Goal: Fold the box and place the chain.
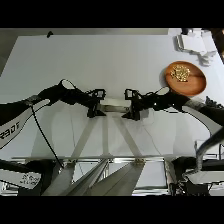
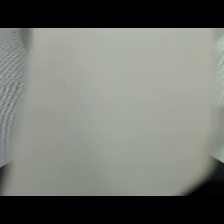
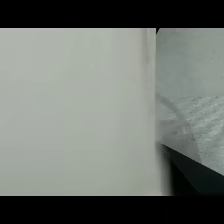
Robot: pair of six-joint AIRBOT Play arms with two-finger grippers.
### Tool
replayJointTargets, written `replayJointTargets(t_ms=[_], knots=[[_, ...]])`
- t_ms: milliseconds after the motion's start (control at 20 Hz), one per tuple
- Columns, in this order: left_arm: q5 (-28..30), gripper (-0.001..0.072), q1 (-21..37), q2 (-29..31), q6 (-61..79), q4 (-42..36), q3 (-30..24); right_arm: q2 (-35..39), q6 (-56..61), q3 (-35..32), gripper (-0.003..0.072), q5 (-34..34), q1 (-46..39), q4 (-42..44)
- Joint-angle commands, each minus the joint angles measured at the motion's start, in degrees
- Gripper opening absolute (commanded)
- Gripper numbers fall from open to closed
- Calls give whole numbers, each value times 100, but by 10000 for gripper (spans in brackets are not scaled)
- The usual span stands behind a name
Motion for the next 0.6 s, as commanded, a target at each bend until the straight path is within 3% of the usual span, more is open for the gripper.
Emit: replayJointTargets(t_ms=[0,400,450,550], knots=[[44,76,4,4,-7,-11,2,289,520,7,693,-37,-151,-669],[42,76,4,7,-7,-11,2,1268,1888,7,680,376,-437,-2492],[44,76,4,7,-7,-11,2,1373,2065,7,613,422,-437,-2680],[42,76,4,7,-7,-11,2,1567,2332,7,334,634,-437,-2793]])
